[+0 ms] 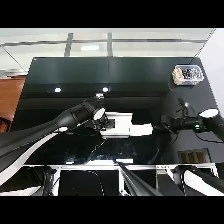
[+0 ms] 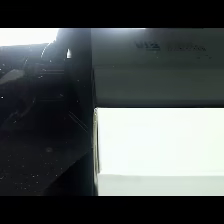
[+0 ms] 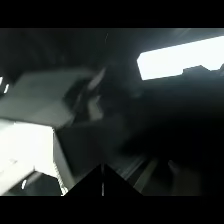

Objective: Fold the box and place the chain.

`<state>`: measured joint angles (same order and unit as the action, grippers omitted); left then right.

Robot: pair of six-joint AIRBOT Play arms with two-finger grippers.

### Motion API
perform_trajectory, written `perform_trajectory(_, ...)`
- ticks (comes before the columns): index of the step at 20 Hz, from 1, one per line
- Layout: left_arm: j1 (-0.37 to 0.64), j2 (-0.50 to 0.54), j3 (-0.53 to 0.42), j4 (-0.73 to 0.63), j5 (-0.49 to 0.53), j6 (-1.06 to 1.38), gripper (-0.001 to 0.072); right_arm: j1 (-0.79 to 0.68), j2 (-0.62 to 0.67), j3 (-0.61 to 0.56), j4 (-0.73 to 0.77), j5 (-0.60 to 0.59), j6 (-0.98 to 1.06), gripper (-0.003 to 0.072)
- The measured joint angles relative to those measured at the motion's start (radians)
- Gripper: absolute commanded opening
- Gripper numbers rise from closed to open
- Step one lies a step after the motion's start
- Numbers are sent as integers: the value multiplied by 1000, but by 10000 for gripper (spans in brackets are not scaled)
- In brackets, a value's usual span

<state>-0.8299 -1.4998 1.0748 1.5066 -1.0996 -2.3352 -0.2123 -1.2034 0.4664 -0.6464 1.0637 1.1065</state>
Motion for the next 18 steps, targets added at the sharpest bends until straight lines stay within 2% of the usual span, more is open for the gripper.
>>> perform_trajectory(4, 0, 0, 0, 0, 0, 0, 28, 91, -90, -15, 173, 21, -175, 23)
perform_trajectory(6, 0, 0, 0, 0, 0, 0, 28, 113, -107, -3, 214, 53, -241, 25)
perform_trajectory(7, 0, 0, 0, 0, -1, 1, 28, 121, -112, 11, 217, 76, -263, 141)
perform_trajectory(8, 0, 0, 0, 0, -1, 2, 28, 125, -116, 26, 213, 103, -278, 441)
perform_trajectory(9, 0, 0, 0, 0, -1, 2, 28, 130, -118, 42, 206, 136, -289, 648)
perform_trajectory(13, 0, 0, 0, 0, 0, 2, 28, 138, -124, 88, 192, 226, -299, 641)
perform_trajectory(14, 0, 0, 0, 0, 0, 2, 28, 143, -124, 93, 196, 237, -299, 576)
perform_trajectory(15, 0, 0, 0, 0, -1, 2, 28, 153, -124, 98, 203, 245, -299, 545)
perform_trajectory(18, 0, 0, 0, 0, 0, 2, 28, 211, -124, 111, 230, 248, -293, 545)
